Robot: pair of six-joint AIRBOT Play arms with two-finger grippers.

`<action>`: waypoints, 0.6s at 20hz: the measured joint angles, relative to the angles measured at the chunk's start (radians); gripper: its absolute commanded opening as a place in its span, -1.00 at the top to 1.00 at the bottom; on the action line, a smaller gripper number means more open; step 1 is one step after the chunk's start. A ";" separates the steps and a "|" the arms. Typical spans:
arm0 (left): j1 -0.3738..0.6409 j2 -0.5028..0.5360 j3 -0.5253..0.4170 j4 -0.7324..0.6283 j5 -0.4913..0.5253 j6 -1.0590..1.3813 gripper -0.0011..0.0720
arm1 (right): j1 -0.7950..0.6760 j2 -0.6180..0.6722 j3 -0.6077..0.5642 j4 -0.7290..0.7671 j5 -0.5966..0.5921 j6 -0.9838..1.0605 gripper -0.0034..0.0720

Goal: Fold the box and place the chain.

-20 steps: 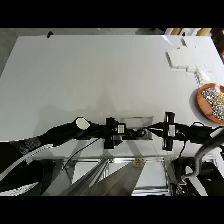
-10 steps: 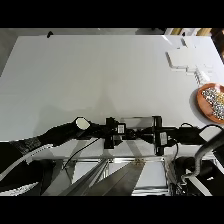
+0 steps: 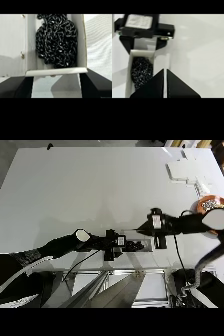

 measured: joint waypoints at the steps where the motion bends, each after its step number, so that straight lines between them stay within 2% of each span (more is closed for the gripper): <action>1: 0.000 0.000 0.000 0.000 0.000 0.000 0.41 | -0.007 -0.034 0.044 -0.011 0.010 0.058 0.81; 5: 0.000 0.000 0.000 0.000 0.000 0.000 0.41 | -0.019 -0.157 0.114 -0.066 0.049 0.192 0.77; 6: 0.000 0.000 0.000 0.000 0.000 0.000 0.41 | -0.021 -0.175 0.111 -0.078 0.058 0.206 0.50; 7: 0.000 0.000 0.000 0.000 0.000 0.000 0.41 | -0.021 -0.185 0.101 -0.086 0.064 0.216 0.06; 8: 0.000 0.000 0.000 0.000 0.000 0.000 0.41 | -0.020 -0.189 0.084 -0.094 0.067 0.222 -0.20; 12: 0.000 0.000 0.000 0.000 0.000 0.000 0.41 | -0.001 -0.143 -0.023 -0.113 0.036 0.229 -0.19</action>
